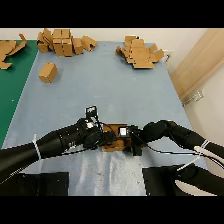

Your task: Fold the box.

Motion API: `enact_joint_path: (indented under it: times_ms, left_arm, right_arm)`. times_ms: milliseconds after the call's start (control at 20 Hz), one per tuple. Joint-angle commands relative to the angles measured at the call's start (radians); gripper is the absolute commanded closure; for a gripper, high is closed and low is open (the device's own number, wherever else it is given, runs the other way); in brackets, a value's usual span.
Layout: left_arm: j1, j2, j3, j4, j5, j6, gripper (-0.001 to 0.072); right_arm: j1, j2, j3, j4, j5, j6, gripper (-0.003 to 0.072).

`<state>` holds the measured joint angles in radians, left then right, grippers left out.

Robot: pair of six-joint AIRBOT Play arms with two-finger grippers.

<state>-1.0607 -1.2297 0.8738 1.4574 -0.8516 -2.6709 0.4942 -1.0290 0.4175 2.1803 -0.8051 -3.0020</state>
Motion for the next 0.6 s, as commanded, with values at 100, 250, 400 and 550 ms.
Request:
enact_joint_path:
  times_ms: [100,250,400,550]
  left_arm:
    - [0.0,-0.032,0.013,-0.041,0.002,0.011,0.0288]
    - [0.0,-0.035,0.013,-0.037,-0.006,0.015,0.0289]
    - [-0.005,-0.04,0.014,-0.036,-0.001,0.072,0.0289]
    - [-0.006,-0.065,0.033,-0.044,-0.004,0.147,0.0289]
  right_arm:
    - [0.0,0.0,0.0,0.0,0.001,0.0,0.018]
    - [0.0,0.0,0.0,0.0,0.0,0.0,0.018]
    - [0.0,0.0,0.0,0.0,0.0,0.0,0.018]
    - [0.0,0.0,0.0,0.0,0.001,0.0,0.018]
